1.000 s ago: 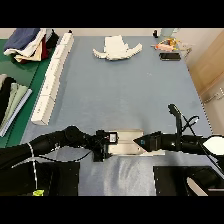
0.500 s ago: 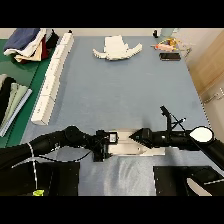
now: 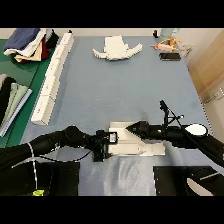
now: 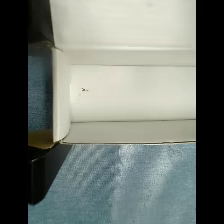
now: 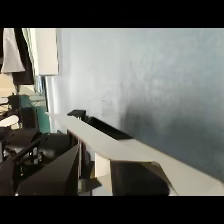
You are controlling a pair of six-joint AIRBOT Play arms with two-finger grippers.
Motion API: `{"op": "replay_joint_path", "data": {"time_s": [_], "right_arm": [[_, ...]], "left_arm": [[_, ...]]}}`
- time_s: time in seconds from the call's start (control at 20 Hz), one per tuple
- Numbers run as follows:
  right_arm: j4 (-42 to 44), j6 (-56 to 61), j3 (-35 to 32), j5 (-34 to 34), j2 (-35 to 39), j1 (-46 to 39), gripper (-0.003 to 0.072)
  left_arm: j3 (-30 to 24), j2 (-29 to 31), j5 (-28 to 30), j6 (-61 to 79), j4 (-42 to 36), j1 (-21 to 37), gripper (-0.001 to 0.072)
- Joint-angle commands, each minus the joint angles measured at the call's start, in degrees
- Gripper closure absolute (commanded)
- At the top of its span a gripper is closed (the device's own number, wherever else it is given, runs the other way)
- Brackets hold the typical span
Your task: Fold the box.
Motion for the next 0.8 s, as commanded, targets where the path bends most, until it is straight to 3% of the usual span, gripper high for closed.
{"op": "replay_joint_path", "data": {"time_s": [0.0, 0.15, 0.35, 0.75], "right_arm": [[-1.29, -7.34, 3.1, -2.01, -6.01, 0.09, 0.0424], [-7.45, -7.54, 6.36, -1.29, -12.98, 0.13, 0.0423], [-8.37, -11.56, 6.99, 1.73, -19.34, 0.15, 0.0423], [-8.94, -15.65, 6.99, 1.77, -19.82, 0.15, 0.0424]], "left_arm": [[0.04, 0.02, 0.02, 0.02, 0.02, 0.04, 0.0212], [0.04, 0.02, 0.02, 0.0, 0.0, 0.04, 0.0212], [0.04, 0.02, 0.02, 0.0, 0.02, 0.04, 0.0212], [0.04, 0.02, 0.02, 0.02, 0.02, 0.04, 0.0212]]}}
